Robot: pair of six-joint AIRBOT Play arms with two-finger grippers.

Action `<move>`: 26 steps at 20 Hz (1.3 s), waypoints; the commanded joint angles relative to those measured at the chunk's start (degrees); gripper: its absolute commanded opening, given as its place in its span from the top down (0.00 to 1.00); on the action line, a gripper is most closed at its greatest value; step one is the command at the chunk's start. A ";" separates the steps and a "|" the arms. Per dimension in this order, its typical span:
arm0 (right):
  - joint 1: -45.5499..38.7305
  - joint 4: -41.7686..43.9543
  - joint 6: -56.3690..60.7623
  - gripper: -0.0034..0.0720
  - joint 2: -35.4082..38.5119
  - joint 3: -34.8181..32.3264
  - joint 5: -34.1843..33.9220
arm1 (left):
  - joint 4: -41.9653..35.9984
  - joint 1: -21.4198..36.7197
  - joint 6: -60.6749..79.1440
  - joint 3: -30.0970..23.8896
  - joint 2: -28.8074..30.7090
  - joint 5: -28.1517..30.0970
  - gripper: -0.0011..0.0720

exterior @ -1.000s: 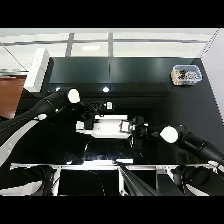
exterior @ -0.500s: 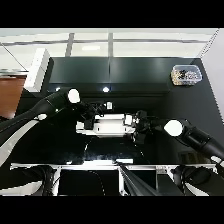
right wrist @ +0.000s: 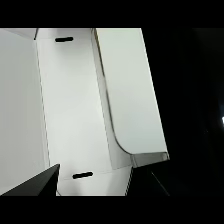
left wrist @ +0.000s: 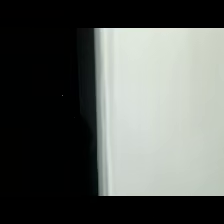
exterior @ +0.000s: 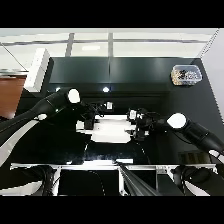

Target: Fold the box and place the chain.

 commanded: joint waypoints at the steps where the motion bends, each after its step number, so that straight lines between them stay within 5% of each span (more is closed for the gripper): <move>1: -1.64 0.66 -1.07 0.12 -0.76 0.04 0.66 | 0.00 0.04 -0.07 0.00 -0.04 0.00 0.94; 7: -1.86 -17.99 9.88 0.12 -0.76 0.02 9.92 | 0.00 0.04 -0.04 0.00 -0.04 0.02 0.94; 12: -0.20 -14.27 11.23 0.12 -0.76 -0.48 13.70 | 0.00 0.04 -0.07 0.00 -0.04 0.00 0.94; 22: 11.69 -6.82 12.50 0.12 -0.79 -3.76 -11.06 | 0.00 0.04 -0.07 0.00 -0.04 0.00 0.94; 26: 10.27 -7.06 10.05 0.12 -0.15 -3.52 -10.01 | 0.00 0.04 -0.07 0.00 -0.04 0.00 0.94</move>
